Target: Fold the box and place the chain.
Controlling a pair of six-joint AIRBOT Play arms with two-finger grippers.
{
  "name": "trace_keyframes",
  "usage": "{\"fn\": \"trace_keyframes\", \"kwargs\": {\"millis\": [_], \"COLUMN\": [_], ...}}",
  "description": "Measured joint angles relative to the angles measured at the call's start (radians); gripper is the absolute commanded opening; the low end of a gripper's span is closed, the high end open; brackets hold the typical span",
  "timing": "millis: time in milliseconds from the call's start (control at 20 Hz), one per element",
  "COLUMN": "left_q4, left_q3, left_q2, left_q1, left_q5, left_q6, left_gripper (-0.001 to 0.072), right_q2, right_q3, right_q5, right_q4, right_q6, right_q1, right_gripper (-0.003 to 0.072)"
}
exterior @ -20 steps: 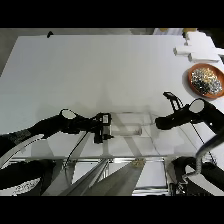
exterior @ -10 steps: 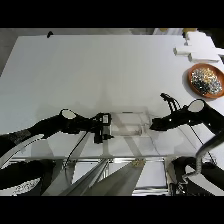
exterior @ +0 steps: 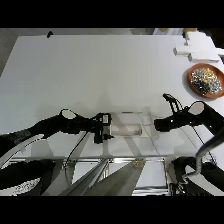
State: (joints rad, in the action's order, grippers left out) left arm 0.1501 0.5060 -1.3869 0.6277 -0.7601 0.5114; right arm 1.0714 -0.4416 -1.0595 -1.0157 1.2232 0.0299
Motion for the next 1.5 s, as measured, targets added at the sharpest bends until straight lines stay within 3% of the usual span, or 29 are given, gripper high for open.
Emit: {"fn": "trace_keyframes", "kwargs": {"millis": [650,750,1000,1050,1100,1500], "left_q4": [0.0,0.0,0.0,0.0,0.0,0.0], "left_q3": [0.0,0.0,0.0,0.0,0.0,0.0], "left_q2": [0.0,0.0,0.0,0.0,0.0,0.0], "left_q1": [0.0,0.0,0.0,0.0,0.0,0.0], "left_q5": [0.0,0.0,0.0,0.0,0.0,0.0], "left_q6": [0.0,0.0,0.0,0.0,0.0,0.0], "left_gripper": [0.0274,0.0274,0.0274,0.0274,0.0274,0.0274], "right_q2": [-0.021,-0.034,-0.075,-0.081,-0.085,-0.111], "right_q3": [0.035,0.035,0.035,0.035,0.036,0.037], "right_q5": [-0.021,-0.031,-0.051,-0.055,-0.06,-0.078], "right_q4": [0.156,0.177,0.219,0.226,0.232,0.252], "right_q6": [-0.093,-0.108,-0.129,-0.132,-0.134,-0.153], "right_q1": [0.0,0.0,0.0,0.0,0.001,0.048], "right_gripper": [0.0023,0.0059,0.0065,0.0092,0.0192,0.0235]}}
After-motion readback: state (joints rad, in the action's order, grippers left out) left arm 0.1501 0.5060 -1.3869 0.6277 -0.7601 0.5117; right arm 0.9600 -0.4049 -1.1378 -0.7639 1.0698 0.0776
